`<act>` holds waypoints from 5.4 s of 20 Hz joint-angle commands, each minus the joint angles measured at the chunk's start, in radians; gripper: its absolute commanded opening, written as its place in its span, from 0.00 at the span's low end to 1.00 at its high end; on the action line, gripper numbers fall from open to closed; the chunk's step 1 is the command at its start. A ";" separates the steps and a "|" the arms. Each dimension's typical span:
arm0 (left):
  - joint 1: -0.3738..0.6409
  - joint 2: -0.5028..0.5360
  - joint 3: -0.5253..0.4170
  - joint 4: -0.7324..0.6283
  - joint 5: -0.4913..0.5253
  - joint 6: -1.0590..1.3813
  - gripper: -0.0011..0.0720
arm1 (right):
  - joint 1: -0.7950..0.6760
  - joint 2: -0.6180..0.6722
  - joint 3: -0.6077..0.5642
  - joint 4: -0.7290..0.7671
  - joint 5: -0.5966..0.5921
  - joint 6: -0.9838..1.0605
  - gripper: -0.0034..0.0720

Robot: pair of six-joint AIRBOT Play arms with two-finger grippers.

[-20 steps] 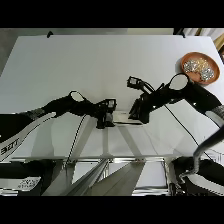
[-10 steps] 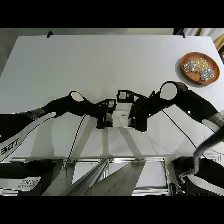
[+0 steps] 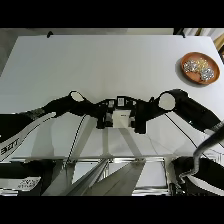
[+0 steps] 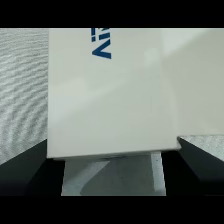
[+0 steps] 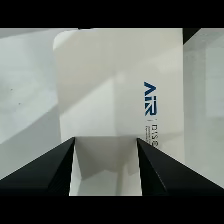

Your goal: Fold the box and place the chain.

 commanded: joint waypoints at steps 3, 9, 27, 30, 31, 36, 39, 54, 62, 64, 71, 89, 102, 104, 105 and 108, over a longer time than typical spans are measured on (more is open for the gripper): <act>0.000 0.000 0.000 0.000 0.000 0.000 0.30 | 0.003 0.004 -0.005 -0.018 -0.032 0.013 0.61; 0.000 0.000 0.000 0.000 0.000 0.000 0.30 | 0.003 0.004 -0.005 -0.050 -0.056 0.014 0.49; 0.000 0.000 0.000 0.000 0.000 0.000 0.30 | 0.003 0.014 -0.005 -0.053 -0.107 0.021 0.35; 0.000 0.000 0.000 0.000 0.000 0.000 0.30 | 0.004 0.014 -0.005 -0.016 -0.070 0.020 0.35; 0.000 0.000 0.000 0.000 0.000 0.000 0.30 | 0.003 0.014 -0.005 0.012 -0.029 0.010 0.35; 0.000 0.000 0.000 0.000 0.000 0.000 0.30 | 0.004 0.014 -0.031 0.013 -0.001 -0.003 0.52; 0.000 0.000 0.000 0.000 0.000 0.000 0.30 | 0.003 0.014 -0.047 -0.023 -0.081 0.017 0.59; 0.000 0.000 0.000 0.000 0.000 0.000 0.30 | 0.004 0.014 -0.047 -0.047 -0.111 0.016 0.37; 0.000 0.000 0.000 0.000 0.000 0.000 0.30 | 0.029 0.014 -0.049 -0.041 -0.109 -0.058 0.43; 0.000 0.000 0.000 0.000 0.000 0.000 0.30 | 0.029 0.014 -0.051 -0.057 -0.095 -0.058 0.48; 0.000 0.000 0.000 0.000 0.000 0.000 0.30 | 0.029 0.014 -0.052 -0.042 -0.124 -0.058 0.48; 0.000 0.000 0.000 0.000 0.000 0.000 0.30 | 0.040 0.014 -0.071 -0.080 -0.182 0.021 0.50; 0.000 0.000 0.000 0.000 0.000 0.000 0.30 | 0.032 0.099 -0.071 -0.029 -0.092 -0.004 0.51; 0.000 0.000 0.000 0.000 0.000 0.000 0.30 | -0.003 0.099 -0.071 0.026 -0.056 -0.026 0.67; 0.000 0.000 0.000 0.000 0.000 0.000 0.30 | -0.025 0.099 -0.071 0.048 -0.058 -0.026 0.84; 0.000 0.000 0.000 0.000 0.000 0.000 0.30 | -0.071 0.089 -0.071 0.053 -0.044 -0.037 0.83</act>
